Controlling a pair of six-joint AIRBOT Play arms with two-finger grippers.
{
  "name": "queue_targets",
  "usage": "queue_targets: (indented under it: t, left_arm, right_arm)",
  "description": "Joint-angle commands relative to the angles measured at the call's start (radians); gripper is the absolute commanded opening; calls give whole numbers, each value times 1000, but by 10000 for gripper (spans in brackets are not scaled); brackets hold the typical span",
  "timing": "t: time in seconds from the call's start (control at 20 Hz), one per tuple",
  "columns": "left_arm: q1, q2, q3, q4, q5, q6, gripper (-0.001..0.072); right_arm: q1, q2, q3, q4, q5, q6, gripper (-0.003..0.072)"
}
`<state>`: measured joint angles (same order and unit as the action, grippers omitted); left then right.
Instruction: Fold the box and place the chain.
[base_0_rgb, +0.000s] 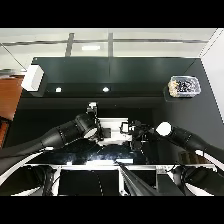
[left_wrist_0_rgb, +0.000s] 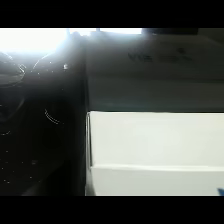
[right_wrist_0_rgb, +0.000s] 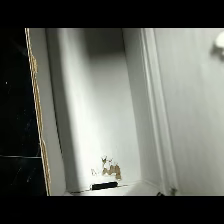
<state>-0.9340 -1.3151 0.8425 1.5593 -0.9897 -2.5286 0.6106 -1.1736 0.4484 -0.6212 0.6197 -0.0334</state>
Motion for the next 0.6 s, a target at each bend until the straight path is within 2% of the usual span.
queue_targets:
  t: [0.0,0.05,0.1,0.45,0.55]
  left_arm:
    - [0,-1,1,-1,3,0,139]
    - [0,-1,1,-1,3,0,123]
    - [0,-1,1,-1,2,4,24]
    - [0,-1,8,0,-15,5,34]
    - [5,-1,25,4,-33,3,233]
  right_arm:
    - [0,-1,0,0,0,0,413]
    - [0,-1,0,0,0,0,413]
    - [0,-1,0,0,0,0,413]
    - [0,-1,0,0,0,0,413]
    - [0,-1,0,0,0,0,413]
